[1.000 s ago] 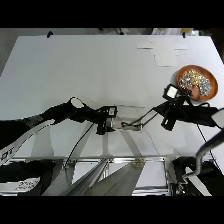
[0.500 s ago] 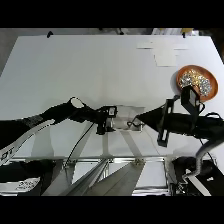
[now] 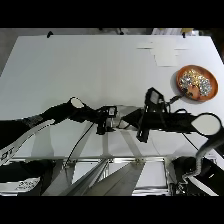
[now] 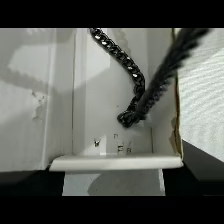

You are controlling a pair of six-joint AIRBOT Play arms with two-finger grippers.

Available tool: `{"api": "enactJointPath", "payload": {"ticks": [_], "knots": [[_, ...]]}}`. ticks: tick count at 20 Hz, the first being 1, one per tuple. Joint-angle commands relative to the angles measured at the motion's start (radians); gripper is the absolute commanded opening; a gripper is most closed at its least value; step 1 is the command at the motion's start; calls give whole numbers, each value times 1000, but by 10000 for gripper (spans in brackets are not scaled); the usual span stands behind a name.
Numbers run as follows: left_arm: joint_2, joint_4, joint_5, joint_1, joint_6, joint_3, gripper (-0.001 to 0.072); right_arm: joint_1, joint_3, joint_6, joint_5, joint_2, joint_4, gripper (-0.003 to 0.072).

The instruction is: Fold the box and place the chain.

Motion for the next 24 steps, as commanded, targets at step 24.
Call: {"api": "enactJointPath", "payload": {"ticks": [24], "knots": [[0, 0, 0, 0, 0, 0, 360, -395, -90, -342, 148, -69, -389, 97]]}}
